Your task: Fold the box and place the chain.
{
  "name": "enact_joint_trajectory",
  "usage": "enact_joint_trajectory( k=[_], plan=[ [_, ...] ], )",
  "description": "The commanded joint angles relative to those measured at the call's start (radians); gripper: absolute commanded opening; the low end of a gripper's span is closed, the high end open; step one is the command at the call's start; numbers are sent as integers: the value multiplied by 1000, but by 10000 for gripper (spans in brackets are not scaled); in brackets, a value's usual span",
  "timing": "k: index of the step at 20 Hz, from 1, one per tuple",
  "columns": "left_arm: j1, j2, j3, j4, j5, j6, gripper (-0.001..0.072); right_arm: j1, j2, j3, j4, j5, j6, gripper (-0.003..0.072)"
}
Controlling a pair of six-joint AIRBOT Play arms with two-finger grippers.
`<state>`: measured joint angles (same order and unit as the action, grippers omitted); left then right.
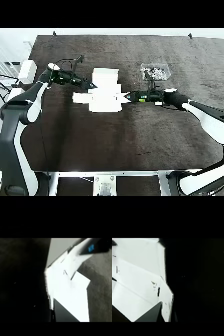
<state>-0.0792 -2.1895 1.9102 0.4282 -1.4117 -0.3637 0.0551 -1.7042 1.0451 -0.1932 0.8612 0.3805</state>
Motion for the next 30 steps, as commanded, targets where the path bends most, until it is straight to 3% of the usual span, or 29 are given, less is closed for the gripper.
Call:
enact_joint_trajectory(
  k=[1, 4, 7, 12, 26, 30],
  plan=[
    [1, 7, -3, -47, -77, 225, 14, -84, 36, 0, 3, 48, 0, 177],
    [1, 55, -68, -61, -63, 370, 14, -133, 68, -1, 0, 84, 3, 174],
    [-1, 116, -188, -68, 24, 500, 14, -141, 81, -10, -1, 98, -3, 174],
    [-2, 134, -310, -142, 112, 706, 14, -147, 85, -22, -1, 101, -20, 174],
    [-16, 77, -330, -174, 174, 845, 19, -148, 86, -32, 0, 100, -29, 176],
    [-16, 77, -330, -174, 175, 844, 20, -142, 119, -32, 3, 116, -127, 175]
  ],
)
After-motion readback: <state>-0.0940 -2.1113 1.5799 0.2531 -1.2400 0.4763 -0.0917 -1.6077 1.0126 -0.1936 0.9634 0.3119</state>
